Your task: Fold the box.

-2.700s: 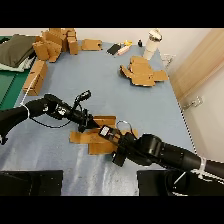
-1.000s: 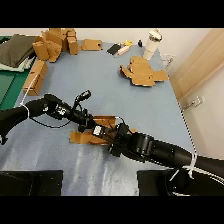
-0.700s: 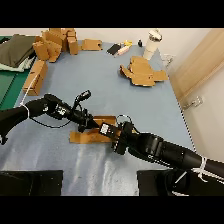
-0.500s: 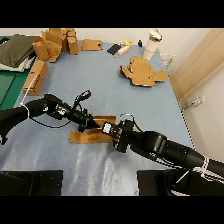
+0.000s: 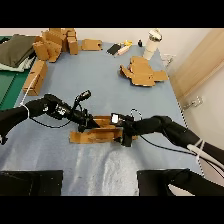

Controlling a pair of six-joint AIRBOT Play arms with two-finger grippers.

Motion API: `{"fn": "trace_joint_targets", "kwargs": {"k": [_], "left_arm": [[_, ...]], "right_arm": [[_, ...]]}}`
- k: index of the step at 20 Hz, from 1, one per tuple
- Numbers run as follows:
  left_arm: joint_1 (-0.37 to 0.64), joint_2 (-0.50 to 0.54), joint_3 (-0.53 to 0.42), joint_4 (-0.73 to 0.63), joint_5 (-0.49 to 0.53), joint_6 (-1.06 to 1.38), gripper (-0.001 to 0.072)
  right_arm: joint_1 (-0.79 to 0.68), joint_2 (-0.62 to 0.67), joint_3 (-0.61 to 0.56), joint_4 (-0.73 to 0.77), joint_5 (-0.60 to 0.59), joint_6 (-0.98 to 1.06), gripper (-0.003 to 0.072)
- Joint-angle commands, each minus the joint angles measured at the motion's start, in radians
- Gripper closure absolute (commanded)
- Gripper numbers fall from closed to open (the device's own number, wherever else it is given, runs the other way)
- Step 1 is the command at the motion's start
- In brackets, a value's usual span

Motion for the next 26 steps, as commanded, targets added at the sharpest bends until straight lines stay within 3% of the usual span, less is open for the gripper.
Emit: {"fn": "trace_joint_targets", "kwargs": {"k": [1, 16, 26], "left_arm": [[0.0, 0.001, 0.0, 0.0, 0.0, 0.0, 0.0698], [-0.001, 0.001, 0.0, 0.0, 0.0, 0.0, 0.0698], [0.0, 0.001, 0.0, 0.0, 0.0, 0.0, 0.0698]], "right_arm": [[-0.058, -0.111, 0.068, 0.118, -0.096, -0.152, -0.0029], [-0.046, -0.165, 0.073, 0.078, -0.098, -0.147, -0.0023], [0.003, -0.179, 0.073, 0.021, -0.081, -0.147, 0.005]]}}
